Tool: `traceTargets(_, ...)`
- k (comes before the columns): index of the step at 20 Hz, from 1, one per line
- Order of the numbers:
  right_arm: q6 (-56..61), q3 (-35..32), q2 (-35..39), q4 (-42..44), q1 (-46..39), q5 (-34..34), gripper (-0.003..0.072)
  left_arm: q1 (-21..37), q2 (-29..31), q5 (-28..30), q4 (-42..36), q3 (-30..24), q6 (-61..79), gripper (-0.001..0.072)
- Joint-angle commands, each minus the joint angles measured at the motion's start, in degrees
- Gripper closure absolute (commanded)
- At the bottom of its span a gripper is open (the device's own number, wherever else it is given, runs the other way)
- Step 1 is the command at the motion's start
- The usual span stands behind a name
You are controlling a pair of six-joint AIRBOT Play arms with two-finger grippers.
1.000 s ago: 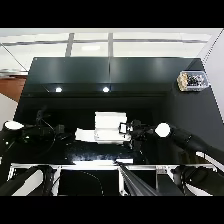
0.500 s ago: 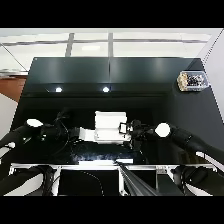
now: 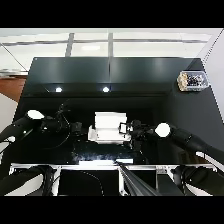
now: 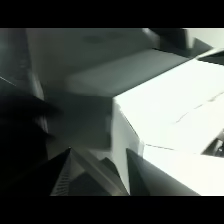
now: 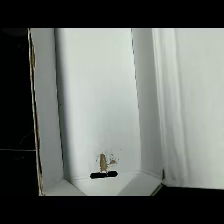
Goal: Fold the box and place the chain.
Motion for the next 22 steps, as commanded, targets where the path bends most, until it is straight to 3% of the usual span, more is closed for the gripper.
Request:
traceTargets(1,0.02,-0.02,-0.04,0.00,0.02,0.00,0.0155,-0.44,0.28,-4.55,1.18,2.43,-0.42,0.0281)
traceTargets(2,0.02,-0.02,-0.04,0.00,0.02,0.02,0.0155,-0.61,0.31,-5.49,2.54,2.95,-0.44,0.0275)
traceTargets(4,0.02,-0.02,-0.04,0.00,0.02,0.00,0.0155,-0.66,0.42,-7.69,4.07,3.91,-0.44,0.0105)
traceTargets(5,0.02,-0.02,-0.04,0.00,0.02,0.02,0.0155,-0.66,0.66,-8.31,4.11,4.31,-0.46,0.0068)
traceTargets(9,0.02,-0.02,-0.04,0.00,0.02,0.00,0.0154,-1.84,2.71,-7.45,4.52,4.98,-1.38,0.0069)
traceTargets(14,0.02,-0.02,-0.04,0.00,0.00,-0.07,0.0155,-12.02,4.74,2.71,7.98,5.05,-9.03,0.0069)
traceTargets(17,0.02,-0.02,-0.04,0.00,0.00,-0.07,0.0155,-16.02,4.76,4.94,8.20,5.35,-13.27,0.0075)
traceTargets(22,0.02,-0.02,-0.04,0.00,0.02,-0.07,0.0155,-17.81,4.74,7.28,10.93,5.35,-17.66,0.0084)
